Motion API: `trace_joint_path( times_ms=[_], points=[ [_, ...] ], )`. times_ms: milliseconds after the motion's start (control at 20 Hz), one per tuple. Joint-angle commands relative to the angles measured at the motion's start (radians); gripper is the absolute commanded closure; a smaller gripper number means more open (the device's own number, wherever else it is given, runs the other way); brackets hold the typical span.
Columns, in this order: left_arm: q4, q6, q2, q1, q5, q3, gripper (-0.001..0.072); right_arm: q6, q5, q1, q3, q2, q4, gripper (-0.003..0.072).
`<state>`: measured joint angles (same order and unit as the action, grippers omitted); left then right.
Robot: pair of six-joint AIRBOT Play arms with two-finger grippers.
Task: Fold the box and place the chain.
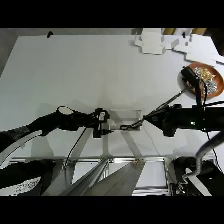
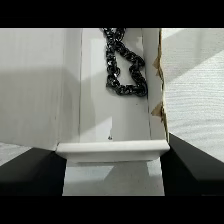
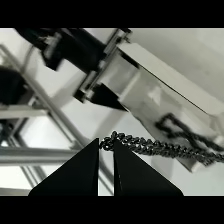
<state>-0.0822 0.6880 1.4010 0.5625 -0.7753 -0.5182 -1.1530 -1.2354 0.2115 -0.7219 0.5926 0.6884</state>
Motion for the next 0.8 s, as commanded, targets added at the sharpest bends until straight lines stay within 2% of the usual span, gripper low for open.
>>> trace_joint_path(
  times_ms=[0,200,350,750],
  points=[
    [0.000,0.000,0.000,0.000,0.000,-0.001,0.0612,0.037,0.076,0.023,-0.001,-0.006,-0.121,0.0672],
    [0.000,0.000,0.000,0.000,0.000,-0.001,0.0612,0.029,0.240,0.200,0.004,0.017,-0.054,0.0672],
    [0.000,0.000,0.000,0.000,0.000,-0.001,0.0612,-0.024,0.313,0.302,0.015,0.074,0.023,0.0672],
    [0.000,0.000,0.000,0.000,0.000,-0.001,0.0612,-0.134,0.377,0.354,0.072,0.264,0.208,0.0672]
  ],
)
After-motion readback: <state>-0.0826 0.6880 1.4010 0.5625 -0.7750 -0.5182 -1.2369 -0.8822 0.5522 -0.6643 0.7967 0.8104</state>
